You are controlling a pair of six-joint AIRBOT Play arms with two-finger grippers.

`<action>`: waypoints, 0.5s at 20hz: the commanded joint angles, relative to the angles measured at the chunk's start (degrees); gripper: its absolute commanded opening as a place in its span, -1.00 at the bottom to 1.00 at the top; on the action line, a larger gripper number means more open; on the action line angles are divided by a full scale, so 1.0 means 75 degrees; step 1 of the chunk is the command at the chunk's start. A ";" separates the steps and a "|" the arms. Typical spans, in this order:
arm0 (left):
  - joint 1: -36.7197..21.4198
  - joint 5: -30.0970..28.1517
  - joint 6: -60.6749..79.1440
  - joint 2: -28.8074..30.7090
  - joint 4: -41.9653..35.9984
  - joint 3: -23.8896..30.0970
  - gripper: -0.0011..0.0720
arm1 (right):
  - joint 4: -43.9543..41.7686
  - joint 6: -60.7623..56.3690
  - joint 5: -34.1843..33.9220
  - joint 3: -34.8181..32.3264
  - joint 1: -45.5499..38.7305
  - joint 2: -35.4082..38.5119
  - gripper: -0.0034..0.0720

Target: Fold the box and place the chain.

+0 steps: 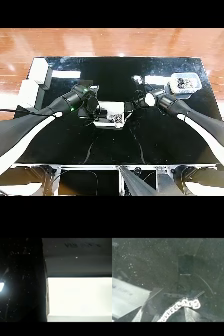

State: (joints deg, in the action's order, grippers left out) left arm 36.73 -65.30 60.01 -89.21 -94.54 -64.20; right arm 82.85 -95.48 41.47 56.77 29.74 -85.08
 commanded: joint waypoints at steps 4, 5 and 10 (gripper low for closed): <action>-0.0003 0.0000 0.0003 0.0003 0.0000 -0.0006 -0.90 | 0.0163 0.0463 0.0012 0.0026 0.0035 0.0006 0.01; -0.0003 0.0000 0.0003 0.0003 0.0000 -0.0006 -0.90 | 0.0163 0.0469 0.0017 0.0023 0.0035 0.0006 0.01; -0.0003 0.0023 0.0000 0.0003 -0.0003 -0.0006 -0.90 | 0.0265 0.0481 0.0102 0.0023 0.0035 0.0006 0.01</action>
State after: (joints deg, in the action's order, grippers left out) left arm 36.73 -65.28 60.01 -89.19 -94.54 -64.20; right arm 84.20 -92.23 41.89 56.93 29.93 -85.08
